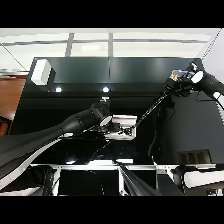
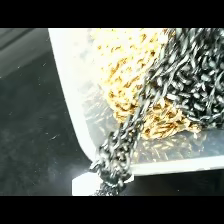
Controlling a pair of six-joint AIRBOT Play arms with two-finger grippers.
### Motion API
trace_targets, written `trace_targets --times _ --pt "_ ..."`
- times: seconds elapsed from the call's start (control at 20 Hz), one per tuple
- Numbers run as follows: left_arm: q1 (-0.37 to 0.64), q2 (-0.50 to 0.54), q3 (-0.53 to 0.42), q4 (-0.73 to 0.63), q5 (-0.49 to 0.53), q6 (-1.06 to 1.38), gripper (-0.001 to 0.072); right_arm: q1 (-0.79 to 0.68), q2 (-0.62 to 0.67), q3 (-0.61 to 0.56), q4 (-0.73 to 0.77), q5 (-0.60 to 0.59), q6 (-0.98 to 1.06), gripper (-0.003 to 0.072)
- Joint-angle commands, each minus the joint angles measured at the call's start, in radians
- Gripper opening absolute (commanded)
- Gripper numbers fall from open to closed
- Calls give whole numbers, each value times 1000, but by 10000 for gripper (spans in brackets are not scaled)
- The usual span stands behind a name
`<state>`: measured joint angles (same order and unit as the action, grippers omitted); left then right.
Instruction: Fold the box and place the chain.
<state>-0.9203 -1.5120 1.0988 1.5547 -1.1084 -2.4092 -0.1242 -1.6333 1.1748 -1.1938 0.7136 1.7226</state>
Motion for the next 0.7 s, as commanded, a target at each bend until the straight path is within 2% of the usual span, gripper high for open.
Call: trace_targets --times 0.0,0.15,0.25,0.65 --pt "0 0 0 0 0 0 28 0 -16 19 10 27 5 19" --pt "0 0 0 0 1 0 28 0 40 19 11 111 -101 15" --pt "0 0 0 0 1 0 28 0 133 19 11 174 -203 15" --pt "0 0 0 0 1 0 28 1 649 19 14 350 -251 15"
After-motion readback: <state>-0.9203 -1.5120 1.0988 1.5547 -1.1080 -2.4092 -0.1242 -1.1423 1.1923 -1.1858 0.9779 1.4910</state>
